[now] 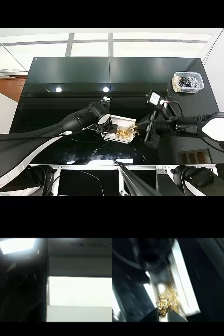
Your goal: Fold the box and place the chain.
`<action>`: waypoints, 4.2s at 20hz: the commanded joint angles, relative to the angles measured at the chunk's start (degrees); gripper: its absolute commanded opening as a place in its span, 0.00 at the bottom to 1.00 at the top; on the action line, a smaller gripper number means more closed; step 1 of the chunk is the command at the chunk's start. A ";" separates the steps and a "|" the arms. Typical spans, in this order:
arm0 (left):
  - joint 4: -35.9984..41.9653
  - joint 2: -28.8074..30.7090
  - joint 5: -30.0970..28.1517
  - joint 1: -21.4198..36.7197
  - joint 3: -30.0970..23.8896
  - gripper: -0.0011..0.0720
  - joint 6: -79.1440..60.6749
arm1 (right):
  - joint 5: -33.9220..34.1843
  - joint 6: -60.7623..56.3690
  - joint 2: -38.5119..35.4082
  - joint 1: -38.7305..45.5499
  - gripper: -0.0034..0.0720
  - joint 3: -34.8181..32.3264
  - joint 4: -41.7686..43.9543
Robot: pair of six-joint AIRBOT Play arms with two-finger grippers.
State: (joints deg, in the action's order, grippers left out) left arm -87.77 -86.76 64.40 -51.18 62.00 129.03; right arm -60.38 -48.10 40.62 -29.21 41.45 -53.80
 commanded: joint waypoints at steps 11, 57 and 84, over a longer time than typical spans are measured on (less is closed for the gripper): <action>-0.02 -0.04 -0.02 0.02 0.02 0.06 -0.02 | -8.41 -1.86 6.14 11.37 0.73 -2.36 -11.58; -0.02 -0.04 0.31 0.02 0.02 0.06 -0.02 | 30.86 43.69 15.76 0.24 0.11 -25.03 19.04; -0.04 -0.07 -4.39 0.02 0.02 0.06 3.48 | 4.83 5.27 5.57 10.10 0.75 -8.41 14.05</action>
State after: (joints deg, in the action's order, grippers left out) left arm -87.77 -86.83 60.93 -51.18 62.00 130.93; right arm -54.85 -41.91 45.45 -20.21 32.45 -36.45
